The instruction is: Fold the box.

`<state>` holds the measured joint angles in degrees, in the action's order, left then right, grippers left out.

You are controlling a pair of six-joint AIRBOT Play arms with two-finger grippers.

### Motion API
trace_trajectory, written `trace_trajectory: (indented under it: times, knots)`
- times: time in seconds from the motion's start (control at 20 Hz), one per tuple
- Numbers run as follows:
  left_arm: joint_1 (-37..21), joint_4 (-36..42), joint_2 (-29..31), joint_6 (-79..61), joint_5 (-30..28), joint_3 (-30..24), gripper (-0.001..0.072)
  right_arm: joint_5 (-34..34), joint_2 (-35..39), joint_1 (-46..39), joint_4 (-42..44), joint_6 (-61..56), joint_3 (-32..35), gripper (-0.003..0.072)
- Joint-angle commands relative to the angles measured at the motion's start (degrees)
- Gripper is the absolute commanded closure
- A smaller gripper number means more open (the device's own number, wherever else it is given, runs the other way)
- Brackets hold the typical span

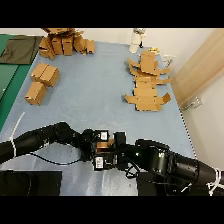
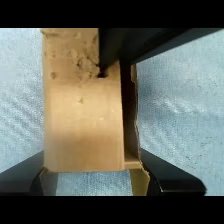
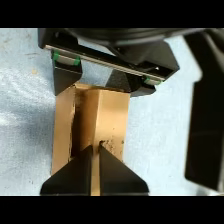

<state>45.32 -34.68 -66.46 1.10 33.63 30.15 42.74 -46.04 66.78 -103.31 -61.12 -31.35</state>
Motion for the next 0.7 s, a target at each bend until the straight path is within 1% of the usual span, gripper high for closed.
trace_trajectory:
  times: [0.0,0.25,0.3,0.35,0.55,0.65]
  knots:
    - [0.04,-0.02,0.00,-0.02,0.00,0.04,0.0113,-0.09,-0.48,-0.02,0.92,-0.02,0.00,0.0630]
    - [0.02,-0.02,0.00,-0.02,-0.02,0.04,0.0113,1.75,-0.48,0.00,9.60,0.02,0.00,0.0628]
    - [0.02,-0.02,0.00,-0.02,-0.02,0.04,0.0113,2.16,-0.48,0.00,10.60,-0.02,0.00,0.0581]
    - [0.02,-0.02,0.00,-0.02,0.00,0.04,0.0113,2.43,-0.48,0.00,11.10,-0.02,0.00,0.0574]
    - [0.02,-0.04,0.00,-0.02,0.00,0.04,0.0113,3.17,0.13,-0.04,10.27,-3.17,0.00,0.0573]
    - [0.02,-0.04,0.00,-0.02,-0.07,0.04,0.0113,3.87,1.16,-0.04,6.97,-8.31,0.00,0.0568]
